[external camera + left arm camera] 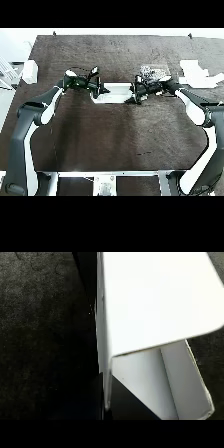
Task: Fold the box and place the chain.
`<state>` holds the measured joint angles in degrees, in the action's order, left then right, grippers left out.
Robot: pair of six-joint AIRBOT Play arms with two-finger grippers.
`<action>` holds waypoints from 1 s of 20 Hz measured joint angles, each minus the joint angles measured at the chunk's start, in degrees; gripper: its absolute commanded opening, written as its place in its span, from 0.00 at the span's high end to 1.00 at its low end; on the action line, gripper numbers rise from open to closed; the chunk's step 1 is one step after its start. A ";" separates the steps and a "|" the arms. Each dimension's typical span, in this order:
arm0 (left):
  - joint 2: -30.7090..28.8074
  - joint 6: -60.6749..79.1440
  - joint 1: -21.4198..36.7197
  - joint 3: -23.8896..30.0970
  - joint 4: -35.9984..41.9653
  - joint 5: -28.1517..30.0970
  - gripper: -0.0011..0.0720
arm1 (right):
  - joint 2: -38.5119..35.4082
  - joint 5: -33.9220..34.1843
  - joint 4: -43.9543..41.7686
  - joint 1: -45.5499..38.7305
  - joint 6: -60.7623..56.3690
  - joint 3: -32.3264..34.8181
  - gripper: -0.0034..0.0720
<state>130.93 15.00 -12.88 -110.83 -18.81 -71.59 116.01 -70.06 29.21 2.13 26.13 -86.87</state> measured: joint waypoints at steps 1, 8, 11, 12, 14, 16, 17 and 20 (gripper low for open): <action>0.00 0.00 0.00 0.00 0.02 0.00 0.95 | 0.28 -0.37 0.00 0.07 0.00 -0.37 0.14; 0.00 0.00 -0.02 0.00 0.02 0.02 0.95 | 1.73 -1.75 -0.33 0.13 0.02 -1.57 0.14; 0.00 0.00 -0.02 0.00 0.02 0.00 0.95 | 2.23 -1.97 -0.26 0.15 0.02 -2.01 0.14; 0.00 0.00 -0.02 0.00 0.02 0.02 0.95 | 2.36 -2.08 -0.26 0.15 0.00 -2.19 0.14; 0.00 0.00 -0.02 0.00 0.02 0.00 0.95 | 2.54 -2.19 -0.22 0.17 0.00 -2.38 0.14; 0.00 0.00 -0.02 0.00 0.02 0.02 0.95 | 2.62 -2.29 -0.17 0.17 0.00 -2.51 0.14; 0.00 0.00 -0.02 0.00 0.00 0.02 0.95 | 2.64 -2.34 -0.17 0.17 0.00 -2.54 0.19; 0.00 0.00 -0.02 0.00 0.00 0.00 0.95 | 2.71 -2.38 -0.17 0.15 0.00 -2.60 0.20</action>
<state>130.93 15.00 -12.91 -110.83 -18.81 -71.59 118.72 -72.44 29.04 2.28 26.13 -89.47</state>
